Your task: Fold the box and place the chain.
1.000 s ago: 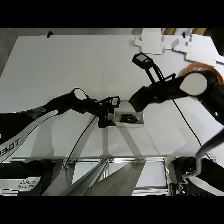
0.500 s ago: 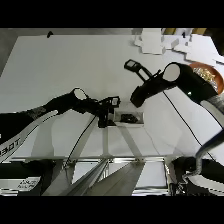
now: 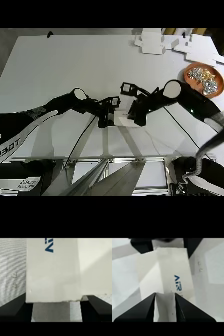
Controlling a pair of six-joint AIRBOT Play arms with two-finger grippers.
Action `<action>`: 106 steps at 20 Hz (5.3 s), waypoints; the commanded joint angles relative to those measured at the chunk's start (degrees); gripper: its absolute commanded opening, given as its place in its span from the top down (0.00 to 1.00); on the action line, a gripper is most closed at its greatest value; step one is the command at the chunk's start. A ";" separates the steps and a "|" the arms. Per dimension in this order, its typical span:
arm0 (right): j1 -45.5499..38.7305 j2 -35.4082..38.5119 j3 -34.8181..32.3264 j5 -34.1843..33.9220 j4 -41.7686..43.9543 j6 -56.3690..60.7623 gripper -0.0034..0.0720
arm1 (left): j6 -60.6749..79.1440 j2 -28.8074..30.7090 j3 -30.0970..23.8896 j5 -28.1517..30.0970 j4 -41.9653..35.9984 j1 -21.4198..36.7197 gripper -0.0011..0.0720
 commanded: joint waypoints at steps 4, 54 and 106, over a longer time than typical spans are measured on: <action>2.71 2.08 -2.47 -3.02 0.07 -2.51 0.58 | 0.02 0.00 0.02 0.02 0.00 -0.02 0.53; 2.91 1.79 -5.31 -5.46 1.01 -0.81 0.69 | 0.02 0.00 0.02 0.02 0.00 -0.02 0.53; -13.05 12.39 -4.83 -4.66 -30.71 37.81 0.93 | 0.02 0.00 0.02 -0.15 0.00 -0.02 0.53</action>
